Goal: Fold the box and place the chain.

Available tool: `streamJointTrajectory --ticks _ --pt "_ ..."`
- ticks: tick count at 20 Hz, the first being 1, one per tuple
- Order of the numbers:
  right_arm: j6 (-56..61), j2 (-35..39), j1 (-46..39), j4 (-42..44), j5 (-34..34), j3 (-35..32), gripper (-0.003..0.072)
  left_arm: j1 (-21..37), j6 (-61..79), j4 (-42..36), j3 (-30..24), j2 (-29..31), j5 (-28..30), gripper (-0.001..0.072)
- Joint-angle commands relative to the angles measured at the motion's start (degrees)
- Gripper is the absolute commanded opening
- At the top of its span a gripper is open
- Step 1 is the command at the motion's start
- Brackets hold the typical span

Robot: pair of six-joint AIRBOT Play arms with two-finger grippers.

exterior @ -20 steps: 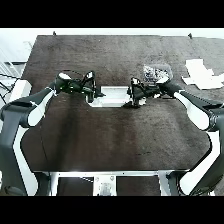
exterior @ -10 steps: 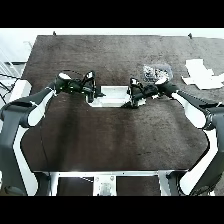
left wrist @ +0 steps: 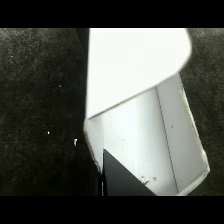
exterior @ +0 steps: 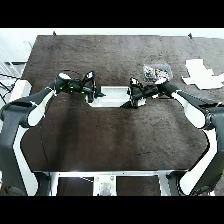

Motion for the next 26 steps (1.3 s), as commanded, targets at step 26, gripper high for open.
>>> streamJointTrajectory --ticks 26 --pt "0.66 -0.07 0.46 -4.04 -0.07 1.55 0.0584 -0.02 0.02 0.02 -0.02 0.00 -0.04 0.0019"
